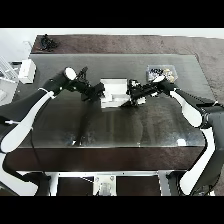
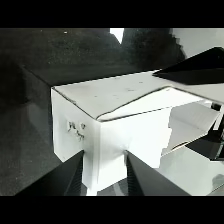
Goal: Fold the box and place the chain.
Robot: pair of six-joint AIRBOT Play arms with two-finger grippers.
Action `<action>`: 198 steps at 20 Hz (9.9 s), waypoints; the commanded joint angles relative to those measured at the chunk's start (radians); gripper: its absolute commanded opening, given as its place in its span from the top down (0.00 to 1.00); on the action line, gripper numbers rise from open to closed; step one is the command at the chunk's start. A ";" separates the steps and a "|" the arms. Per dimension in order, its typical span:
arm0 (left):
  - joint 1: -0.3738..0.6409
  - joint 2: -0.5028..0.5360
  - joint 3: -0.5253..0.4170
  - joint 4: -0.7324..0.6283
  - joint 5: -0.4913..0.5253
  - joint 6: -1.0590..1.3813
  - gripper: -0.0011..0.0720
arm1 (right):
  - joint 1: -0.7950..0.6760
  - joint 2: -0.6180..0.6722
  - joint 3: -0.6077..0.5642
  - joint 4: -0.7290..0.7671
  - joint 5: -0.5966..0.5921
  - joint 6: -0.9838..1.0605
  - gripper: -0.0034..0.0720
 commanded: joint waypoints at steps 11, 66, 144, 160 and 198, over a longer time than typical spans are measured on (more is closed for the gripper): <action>-0.036 -0.085 0.132 0.111 -0.143 -0.114 0.56 | 0.000 0.000 0.001 0.000 0.000 0.000 0.30; -0.072 -0.243 0.412 0.291 -0.379 -0.247 0.16 | 0.000 0.000 0.001 0.000 0.000 0.000 0.30; 0.160 -0.136 0.397 -0.048 -0.503 1.247 0.00 | 0.000 0.000 0.001 0.000 0.000 0.000 0.30; 0.160 -0.159 -0.061 -0.354 0.038 1.957 0.00 | 0.000 0.000 0.001 0.000 0.000 0.000 0.30; 0.143 -0.228 -0.060 -0.558 -0.051 2.132 0.00 | 0.000 0.000 0.001 0.000 0.000 0.000 0.30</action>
